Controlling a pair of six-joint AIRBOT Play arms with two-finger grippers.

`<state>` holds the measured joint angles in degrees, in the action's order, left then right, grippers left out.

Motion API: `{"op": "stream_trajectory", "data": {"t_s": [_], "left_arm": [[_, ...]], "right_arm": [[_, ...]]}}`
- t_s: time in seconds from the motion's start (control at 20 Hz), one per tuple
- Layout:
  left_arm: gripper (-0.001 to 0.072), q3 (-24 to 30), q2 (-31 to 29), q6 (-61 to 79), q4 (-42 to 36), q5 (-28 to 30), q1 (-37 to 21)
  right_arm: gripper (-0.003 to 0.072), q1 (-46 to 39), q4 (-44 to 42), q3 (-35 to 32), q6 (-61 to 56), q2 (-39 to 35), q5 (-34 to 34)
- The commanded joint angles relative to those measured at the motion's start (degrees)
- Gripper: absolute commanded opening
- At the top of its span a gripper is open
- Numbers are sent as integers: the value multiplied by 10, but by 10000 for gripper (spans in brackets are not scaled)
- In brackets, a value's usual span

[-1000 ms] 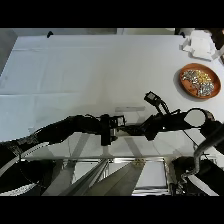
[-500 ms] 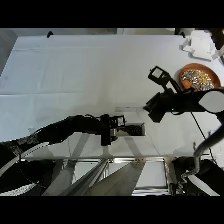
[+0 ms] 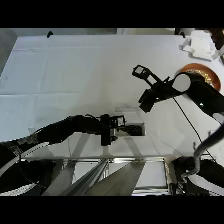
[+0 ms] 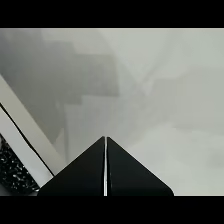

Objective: Fold the box and place the chain.

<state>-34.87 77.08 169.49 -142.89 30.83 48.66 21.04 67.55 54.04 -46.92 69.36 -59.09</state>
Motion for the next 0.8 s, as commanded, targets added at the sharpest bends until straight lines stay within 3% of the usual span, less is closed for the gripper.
{"op": "stream_trajectory", "data": {"t_s": [0.0, 0.25, 0.45, 0.6, 0.65, 0.75], "left_arm": [[314, 0, 0, 0, 0, 0, 0], [314, 0, 0, 0, 0, 0, 0], [314, 0, 0, 0, 0, 0, 0], [314, 0, 0, 0, 0, 0, 0], [314, 0, 0, 0, 0, 0, 0], [314, 0, 0, 0, 0, 0, 0]], "right_arm": [[15, 3, -28, 2, 74, 25, -63], [15, 4, -85, 2, 129, 5, -130], [15, 22, -91, -5, 130, -46, -136], [19, 33, -108, -53, 157, -75, -132], [51, 39, -108, -72, 159, -83, -125], [234, 49, -109, -99, 159, -95, -118]]}}
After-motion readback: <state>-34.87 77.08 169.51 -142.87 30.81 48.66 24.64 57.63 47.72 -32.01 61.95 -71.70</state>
